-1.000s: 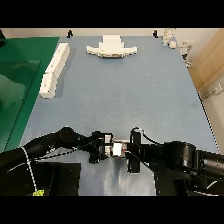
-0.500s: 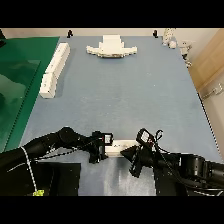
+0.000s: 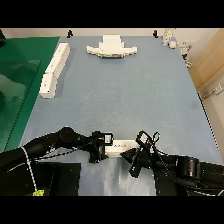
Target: Fold the box.
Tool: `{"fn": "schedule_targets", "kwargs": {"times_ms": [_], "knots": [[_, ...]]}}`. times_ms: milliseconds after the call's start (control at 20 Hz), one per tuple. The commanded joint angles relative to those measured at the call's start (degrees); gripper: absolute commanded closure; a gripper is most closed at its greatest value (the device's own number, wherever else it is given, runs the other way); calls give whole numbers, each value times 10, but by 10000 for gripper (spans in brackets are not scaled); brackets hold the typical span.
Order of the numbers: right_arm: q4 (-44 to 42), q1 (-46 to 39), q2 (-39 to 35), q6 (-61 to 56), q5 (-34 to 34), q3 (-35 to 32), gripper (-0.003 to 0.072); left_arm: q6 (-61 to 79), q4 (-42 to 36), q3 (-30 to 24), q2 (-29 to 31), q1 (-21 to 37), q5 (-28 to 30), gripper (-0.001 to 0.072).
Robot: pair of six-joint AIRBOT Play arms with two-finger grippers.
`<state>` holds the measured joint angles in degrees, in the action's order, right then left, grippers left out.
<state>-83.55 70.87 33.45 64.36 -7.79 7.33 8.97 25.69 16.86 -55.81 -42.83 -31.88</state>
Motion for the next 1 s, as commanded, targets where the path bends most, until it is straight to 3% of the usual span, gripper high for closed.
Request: {"fn": "schedule_targets", "kwargs": {"times_ms": [0,200,450,750,950], "knots": [[-3,0,-5,-3,13,10,667,0,0,0,0,0,-1,192],[0,-3,-46,-3,7,28,667,0,0,0,0,0,-1,191],[26,-33,-45,-3,-69,27,668,0,0,0,0,0,-1,191],[47,-45,-21,-3,-66,27,668,0,0,0,0,0,-1,191],[27,-44,19,-4,-29,27,668,0,0,0,0,0,-1,191]]}}
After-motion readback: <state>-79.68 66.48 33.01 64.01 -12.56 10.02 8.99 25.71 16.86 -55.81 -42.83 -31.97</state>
